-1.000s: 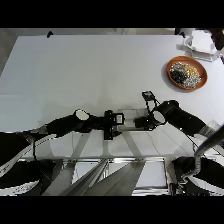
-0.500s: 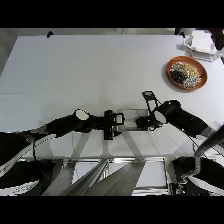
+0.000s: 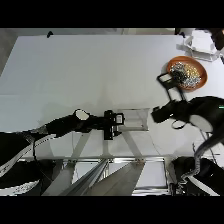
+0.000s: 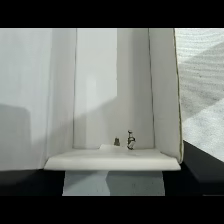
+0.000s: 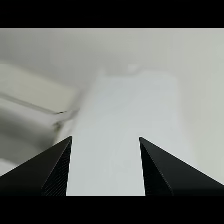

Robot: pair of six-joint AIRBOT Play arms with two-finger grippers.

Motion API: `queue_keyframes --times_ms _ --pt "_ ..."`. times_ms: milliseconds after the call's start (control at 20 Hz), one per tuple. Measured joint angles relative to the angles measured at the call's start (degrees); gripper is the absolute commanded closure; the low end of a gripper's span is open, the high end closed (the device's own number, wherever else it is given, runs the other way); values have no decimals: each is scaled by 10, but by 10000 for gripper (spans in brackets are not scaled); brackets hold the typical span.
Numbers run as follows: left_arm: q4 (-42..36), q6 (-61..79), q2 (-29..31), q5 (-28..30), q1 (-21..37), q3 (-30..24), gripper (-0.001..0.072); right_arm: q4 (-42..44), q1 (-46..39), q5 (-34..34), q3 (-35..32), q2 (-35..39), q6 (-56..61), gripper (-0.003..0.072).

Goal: Fold the box and place the chain.

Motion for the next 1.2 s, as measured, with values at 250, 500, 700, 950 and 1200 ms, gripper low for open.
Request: queue_keyframes --times_ms 250,500,700,950,1200 --pt "0 0 0 0 0 0 437 -102 -157 -52 104 0 -82 285" --pt "0 0 0 0 0 0 437 -57 -339 -158 182 -164 -112 285" --pt "0 0 0 0 0 0 437 19 -423 -171 222 -310 -149 286" --pt "0 0 0 0 0 0 437 73 -453 -194 237 -420 -193 338" --pt "0 0 0 0 0 0 437 125 -459 -236 240 -467 -243 371"
